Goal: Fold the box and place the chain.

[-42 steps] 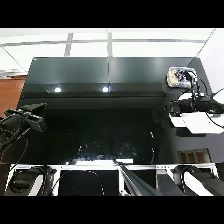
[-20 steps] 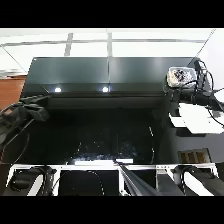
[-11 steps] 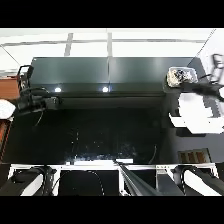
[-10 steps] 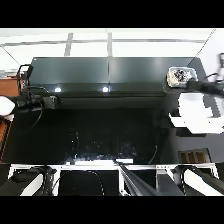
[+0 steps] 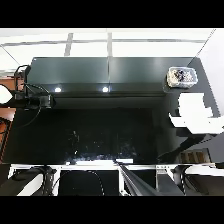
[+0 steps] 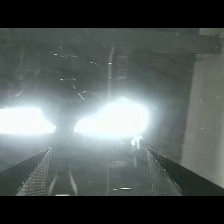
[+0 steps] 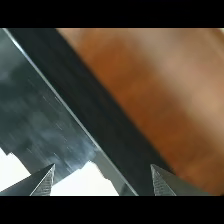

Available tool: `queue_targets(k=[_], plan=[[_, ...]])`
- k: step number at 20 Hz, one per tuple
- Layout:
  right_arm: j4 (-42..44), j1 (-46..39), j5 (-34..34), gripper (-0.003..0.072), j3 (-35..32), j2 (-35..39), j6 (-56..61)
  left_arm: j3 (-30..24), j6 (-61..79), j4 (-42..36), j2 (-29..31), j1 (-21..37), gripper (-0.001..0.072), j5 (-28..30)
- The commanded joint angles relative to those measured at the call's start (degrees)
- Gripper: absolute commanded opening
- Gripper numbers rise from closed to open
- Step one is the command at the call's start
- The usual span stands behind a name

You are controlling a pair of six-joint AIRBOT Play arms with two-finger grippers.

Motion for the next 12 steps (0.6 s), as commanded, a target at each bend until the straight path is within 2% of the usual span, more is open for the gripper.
queue_targets(k=[1,3,5,6,9,12], plan=[[2.8,-3.4,15.2,0.0720,3.9,-7.3,-12.7,0.2,-0.4,-2.3,-0.2,0.1,0.0705,1.1],[2.8,-2.1,15.9,0.0720,3.9,-8.5,-15.0,0.2,-0.4,-2.8,-0.2,0.1,0.0705,1.2],[2.9,-0.4,14.2,0.0481,4.1,-8.4,-15.9,0.2,-0.3,-3.0,-0.2,0.1,0.0705,1.1],[2.9,0.7,13.6,0.0479,4.1,-8.4,-16.3,0.2,-0.3,-3.0,-0.2,0.1,0.0705,1.1],[2.2,4.2,13.7,0.0010,4.2,-8.0,-17.2,0.2,-0.3,-2.9,-0.2,0.1,0.0705,1.1],[1.3,7.9,17.4,0.0014,4.2,-5.2,-17.2,0.2,-0.3,-2.9,-0.2,0.1,0.0705,1.2]])
